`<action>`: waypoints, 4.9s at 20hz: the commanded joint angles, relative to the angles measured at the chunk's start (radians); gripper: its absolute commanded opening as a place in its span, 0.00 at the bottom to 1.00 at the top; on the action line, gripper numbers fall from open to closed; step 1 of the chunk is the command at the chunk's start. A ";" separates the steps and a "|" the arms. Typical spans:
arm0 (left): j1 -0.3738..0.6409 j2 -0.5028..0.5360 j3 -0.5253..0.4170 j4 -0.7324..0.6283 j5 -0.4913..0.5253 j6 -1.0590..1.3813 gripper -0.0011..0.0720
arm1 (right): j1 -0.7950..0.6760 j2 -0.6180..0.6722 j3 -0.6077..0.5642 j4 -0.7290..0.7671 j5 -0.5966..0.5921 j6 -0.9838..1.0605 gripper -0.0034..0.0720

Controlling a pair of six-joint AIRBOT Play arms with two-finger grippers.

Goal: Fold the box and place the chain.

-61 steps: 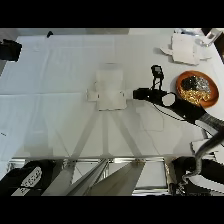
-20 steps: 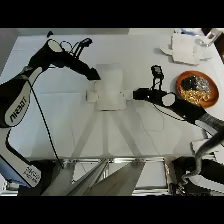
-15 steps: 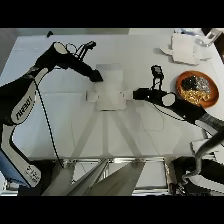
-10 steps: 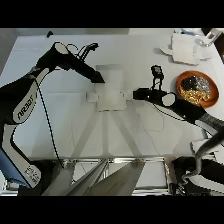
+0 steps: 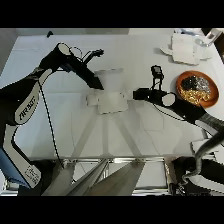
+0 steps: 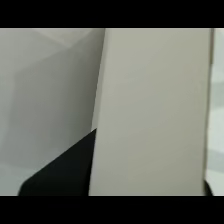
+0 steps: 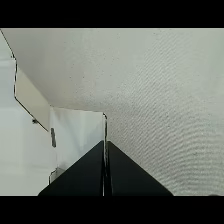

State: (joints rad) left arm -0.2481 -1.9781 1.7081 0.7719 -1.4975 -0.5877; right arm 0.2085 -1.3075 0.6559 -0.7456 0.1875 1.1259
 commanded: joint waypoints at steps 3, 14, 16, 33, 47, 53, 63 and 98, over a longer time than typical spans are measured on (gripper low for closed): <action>-0.002 -0.001 0.001 0.005 -0.019 0.068 0.16 | 0.000 -0.001 0.000 0.001 -0.001 0.002 0.06; -0.009 0.002 0.001 0.007 0.008 0.095 0.02 | 0.000 -0.001 0.000 0.001 0.000 0.002 0.06; -0.009 0.002 0.001 0.007 0.004 0.094 0.03 | 0.000 -0.001 0.000 0.001 -0.001 0.002 0.06; -0.009 0.020 0.001 0.007 -0.001 0.090 0.03 | 0.000 0.067 0.003 -0.010 0.042 -0.010 0.58; 0.011 0.456 0.000 0.112 -0.077 0.100 0.02 | -0.001 0.609 0.003 -0.385 0.095 -0.008 0.57; -0.035 0.451 -0.211 0.122 0.113 0.243 0.01 | -0.001 0.608 0.003 -0.434 0.177 0.000 0.57; -0.053 0.220 -0.283 0.022 0.270 0.353 0.02 | -0.001 0.591 0.003 -0.435 0.175 0.003 0.57; -0.053 0.116 -0.283 0.018 0.266 0.625 0.02 | -0.001 0.524 0.003 -0.427 0.175 0.003 0.49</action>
State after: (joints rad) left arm -0.3004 -1.8610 1.4250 0.7723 -1.2316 0.0399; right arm 0.2077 -0.7830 0.6582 -1.1732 0.3626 1.1286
